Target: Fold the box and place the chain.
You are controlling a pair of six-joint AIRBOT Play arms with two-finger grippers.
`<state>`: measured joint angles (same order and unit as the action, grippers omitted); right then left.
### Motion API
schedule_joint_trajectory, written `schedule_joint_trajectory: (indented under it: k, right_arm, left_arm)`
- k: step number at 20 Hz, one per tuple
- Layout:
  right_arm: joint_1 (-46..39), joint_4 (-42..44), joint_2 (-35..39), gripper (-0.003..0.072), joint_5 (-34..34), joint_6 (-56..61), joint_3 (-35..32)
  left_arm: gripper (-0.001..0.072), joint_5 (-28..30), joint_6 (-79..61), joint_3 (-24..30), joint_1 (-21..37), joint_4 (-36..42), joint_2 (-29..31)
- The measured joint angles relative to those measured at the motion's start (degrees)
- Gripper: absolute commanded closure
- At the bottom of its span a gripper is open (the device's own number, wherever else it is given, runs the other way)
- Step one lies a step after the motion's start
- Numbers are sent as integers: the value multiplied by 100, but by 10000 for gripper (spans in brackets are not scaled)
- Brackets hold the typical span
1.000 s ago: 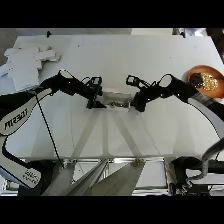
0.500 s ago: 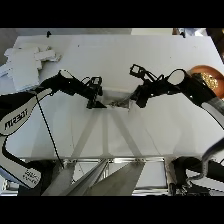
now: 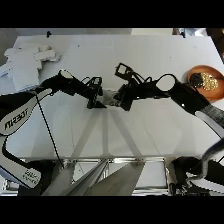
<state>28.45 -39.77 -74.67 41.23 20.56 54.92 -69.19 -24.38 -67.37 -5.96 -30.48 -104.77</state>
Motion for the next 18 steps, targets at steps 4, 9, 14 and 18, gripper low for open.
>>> schedule_joint_trajectory:
  k: [4,9,14,18]
  right_arm:
    - [133,-122,0,481,-289,11,0]
    - [173,-308,4,482,-415,46,0]
    - [173,76,164,483,-238,66,7]
    - [-94,850,229,483,-98,354,83]
  left_arm:
    - [204,-2,0,0,0,0,0]
    - [204,-4,0,0,0,0,0]
    - [204,-4,0,0,0,0,0]
    - [204,-4,0,0,0,0,0]
